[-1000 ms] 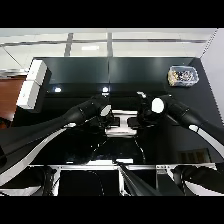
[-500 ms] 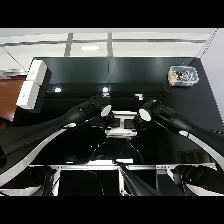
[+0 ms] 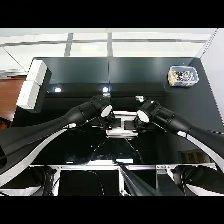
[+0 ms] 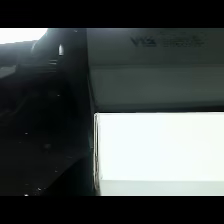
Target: Fold the box and place the chain.
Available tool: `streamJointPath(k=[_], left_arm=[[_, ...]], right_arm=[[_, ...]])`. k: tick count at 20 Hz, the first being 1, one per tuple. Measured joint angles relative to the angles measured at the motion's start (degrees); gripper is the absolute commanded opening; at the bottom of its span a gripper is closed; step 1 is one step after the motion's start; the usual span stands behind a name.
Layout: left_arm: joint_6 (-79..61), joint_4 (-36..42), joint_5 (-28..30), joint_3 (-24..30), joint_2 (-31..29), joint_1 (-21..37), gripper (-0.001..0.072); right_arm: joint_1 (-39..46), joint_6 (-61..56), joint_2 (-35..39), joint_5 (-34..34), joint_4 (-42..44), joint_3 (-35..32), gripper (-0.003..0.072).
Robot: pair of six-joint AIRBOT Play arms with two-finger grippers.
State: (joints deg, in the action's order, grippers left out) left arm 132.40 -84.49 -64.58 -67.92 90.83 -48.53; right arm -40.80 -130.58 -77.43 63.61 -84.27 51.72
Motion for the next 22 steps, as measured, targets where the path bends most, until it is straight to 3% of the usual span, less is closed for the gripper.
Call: streamJointPath(k=[2,3,4,5,9,13,18,22], left_arm=[[0.20,0.09,-0.04,0.00,0.00,0.00,0.0030],[0.17,0.09,-0.07,0.00,0.00,0.00,0.0030],[0.09,-0.02,-0.07,0.00,0.00,0.00,0.0030],[-0.04,-0.42,-0.55,0.00,0.00,0.02,0.0030],[0.00,-0.48,-0.55,0.00,0.00,0.02,0.0029],[0.00,-0.24,-0.35,0.00,0.00,0.02,0.0030],[0.02,-0.11,-0.26,0.00,0.00,0.02,0.0030],[0.04,-0.11,-0.13,0.00,0.00,0.02,0.0029]], right_arm=[[-0.02,0.00,0.00,0.02,-0.09,0.00,0.0020],[-0.02,0.00,0.00,0.04,-0.11,0.00,0.0095],[-0.02,0.11,0.00,0.17,-0.15,0.04,0.0326],[-0.02,0.31,0.07,0.66,-0.42,0.13,0.0365],[-0.02,3.39,2.99,0.83,-0.63,0.87,0.0362],[0.17,6.32,12.15,2.01,-3.91,1.14,0.0362],[4.50,8.11,21.35,5.38,-20.74,1.09,0.0362],[15.39,10.10,23.19,-0.68,-31.04,-0.61,0.0369]])
